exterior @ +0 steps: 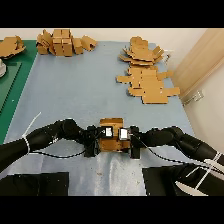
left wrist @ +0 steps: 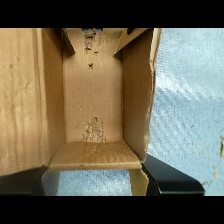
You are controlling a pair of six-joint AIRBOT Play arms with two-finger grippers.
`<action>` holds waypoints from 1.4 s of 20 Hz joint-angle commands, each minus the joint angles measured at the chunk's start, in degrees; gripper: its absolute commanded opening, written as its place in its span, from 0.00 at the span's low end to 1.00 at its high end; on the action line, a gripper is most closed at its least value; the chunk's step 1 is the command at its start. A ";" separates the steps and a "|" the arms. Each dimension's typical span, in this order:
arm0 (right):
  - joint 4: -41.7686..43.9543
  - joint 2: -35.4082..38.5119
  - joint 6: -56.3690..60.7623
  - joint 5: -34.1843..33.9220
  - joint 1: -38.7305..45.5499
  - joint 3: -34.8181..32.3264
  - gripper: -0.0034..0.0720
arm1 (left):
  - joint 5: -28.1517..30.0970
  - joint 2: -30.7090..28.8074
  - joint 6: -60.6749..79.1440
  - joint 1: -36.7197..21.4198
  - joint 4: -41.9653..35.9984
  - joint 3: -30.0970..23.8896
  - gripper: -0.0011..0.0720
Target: Fold the box.
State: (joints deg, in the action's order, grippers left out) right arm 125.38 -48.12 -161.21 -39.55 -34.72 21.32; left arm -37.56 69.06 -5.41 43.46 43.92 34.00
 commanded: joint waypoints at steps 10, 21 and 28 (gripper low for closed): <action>-14.73 21.11 73.50 -14.67 4.81 0.13 0.05 | 0.04 -0.07 0.00 0.02 0.00 -0.02 0.74; -24.44 21.79 91.67 -27.15 30.23 -0.72 0.05 | 0.04 -0.07 0.00 0.02 0.00 -0.02 0.74; -6.51 0.85 77.61 -16.06 30.18 -1.36 0.05 | 0.04 -0.07 0.00 0.02 0.00 -0.02 0.74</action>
State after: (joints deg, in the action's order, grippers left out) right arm 109.54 -39.77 -76.38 -60.01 -4.97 20.10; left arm -37.54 69.04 -5.41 43.46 43.90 34.00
